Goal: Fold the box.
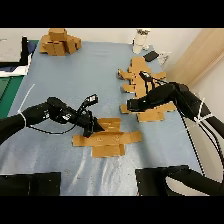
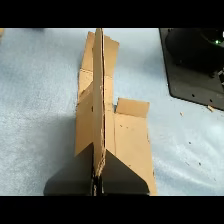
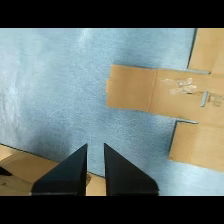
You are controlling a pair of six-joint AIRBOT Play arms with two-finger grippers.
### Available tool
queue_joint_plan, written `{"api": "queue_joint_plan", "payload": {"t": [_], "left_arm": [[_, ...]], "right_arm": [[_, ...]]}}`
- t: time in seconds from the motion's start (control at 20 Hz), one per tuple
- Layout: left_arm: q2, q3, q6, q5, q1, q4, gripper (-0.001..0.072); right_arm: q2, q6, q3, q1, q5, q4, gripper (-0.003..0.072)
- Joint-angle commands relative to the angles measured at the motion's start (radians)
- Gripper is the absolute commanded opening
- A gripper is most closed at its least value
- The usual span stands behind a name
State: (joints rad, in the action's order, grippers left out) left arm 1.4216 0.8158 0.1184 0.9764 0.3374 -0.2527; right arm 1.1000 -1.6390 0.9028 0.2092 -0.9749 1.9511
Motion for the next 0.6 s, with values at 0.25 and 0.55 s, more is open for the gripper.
{"api": "queue_joint_plan", "payload": {"t": [0.25, 0.55], "left_arm": [[-0.005, 0.005, -0.035, -0.002, -0.003, -0.021, 0.0008], [-0.004, 0.005, -0.035, -0.017, -0.002, -0.021, 0.0010]], "right_arm": [[0.010, 0.000, -0.001, 0.036, 0.003, -0.007, 0.0161], [0.010, 0.013, -0.001, 0.036, -0.007, -0.071, 0.0002]]}}
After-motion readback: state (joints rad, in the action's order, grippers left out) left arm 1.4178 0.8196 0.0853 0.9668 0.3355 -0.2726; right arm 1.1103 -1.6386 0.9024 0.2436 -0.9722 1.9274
